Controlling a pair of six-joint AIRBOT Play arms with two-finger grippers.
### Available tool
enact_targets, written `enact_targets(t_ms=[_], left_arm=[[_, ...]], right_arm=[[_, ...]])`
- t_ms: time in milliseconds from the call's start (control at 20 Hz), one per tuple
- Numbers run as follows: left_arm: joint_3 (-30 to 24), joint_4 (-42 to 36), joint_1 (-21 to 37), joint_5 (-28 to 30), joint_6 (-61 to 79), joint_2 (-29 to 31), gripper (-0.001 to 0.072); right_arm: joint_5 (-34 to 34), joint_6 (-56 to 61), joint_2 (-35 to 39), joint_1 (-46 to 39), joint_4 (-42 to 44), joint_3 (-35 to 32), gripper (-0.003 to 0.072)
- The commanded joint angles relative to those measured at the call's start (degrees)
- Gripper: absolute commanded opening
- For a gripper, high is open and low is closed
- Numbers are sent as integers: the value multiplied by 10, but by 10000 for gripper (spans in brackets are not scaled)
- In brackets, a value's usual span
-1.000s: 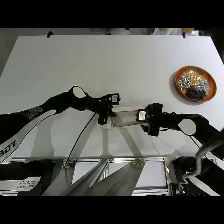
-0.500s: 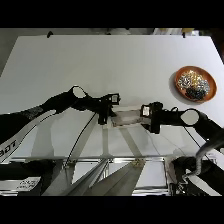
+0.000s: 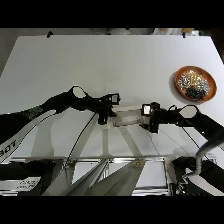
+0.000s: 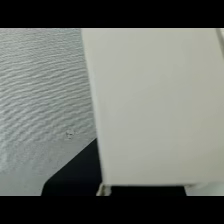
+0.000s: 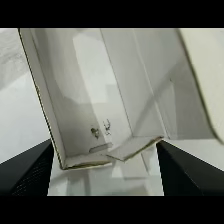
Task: Fold the box and place the chain.
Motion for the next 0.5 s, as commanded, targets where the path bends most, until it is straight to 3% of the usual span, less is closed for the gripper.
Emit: enact_targets(t_ms=[0,450], left_arm=[[1,0,0,0,0,0,11],[1,0,0,0,0,0,11]], right_arm=[[27,-62,-25,-3,42,0,694],[56,-47,-25,-3,21,0,687]])
